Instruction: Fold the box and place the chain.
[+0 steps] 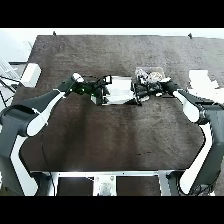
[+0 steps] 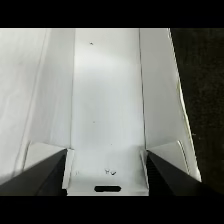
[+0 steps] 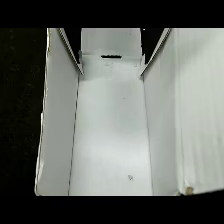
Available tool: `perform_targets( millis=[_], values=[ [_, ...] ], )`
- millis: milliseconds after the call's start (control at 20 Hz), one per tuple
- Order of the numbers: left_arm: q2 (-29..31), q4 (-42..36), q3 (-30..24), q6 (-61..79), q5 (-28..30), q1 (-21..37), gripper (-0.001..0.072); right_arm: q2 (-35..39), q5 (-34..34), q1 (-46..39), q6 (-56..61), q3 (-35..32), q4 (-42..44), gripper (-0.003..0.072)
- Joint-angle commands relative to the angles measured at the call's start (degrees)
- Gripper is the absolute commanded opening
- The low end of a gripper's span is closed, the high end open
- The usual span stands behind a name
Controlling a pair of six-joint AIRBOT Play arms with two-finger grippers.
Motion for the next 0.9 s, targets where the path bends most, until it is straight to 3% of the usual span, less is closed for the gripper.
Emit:
perform_targets(
  millis=[0,100,150,200,300,600,850],
  values=[
    [0.0,0.0,0.0,0.7,-0.4,0.0,0.0588,0.0,0.3,0.1,0.0,0.0,-0.2,0.0583],
    [0.0,0.1,0.0,0.6,-1.6,0.0,0.0585,0.0,0.3,0.1,-0.1,0.0,-0.2,0.0583],
    [0.0,0.2,0.0,0.0,-2.0,0.0,0.0436,0.0,0.3,0.1,0.0,0.0,-0.2,0.0583],
    [0.0,0.2,0.0,0.1,-2.8,0.0,0.0206,0.0,0.3,0.1,0.0,0.0,-0.2,0.0583],
    [0.3,0.5,0.0,0.1,-4.1,0.2,0.0038,0.0,0.3,0.1,0.0,0.0,-0.2,0.0583],
    [1.5,-0.3,0.1,0.2,-12.5,4.0,0.0016,0.0,0.3,0.1,0.0,0.0,-0.2,0.0583],
    [7.0,-2.4,-0.1,-2.3,-13.4,8.0,0.0013,0.0,0.3,0.1,-0.1,0.0,-0.2,0.0583]
  ],
)
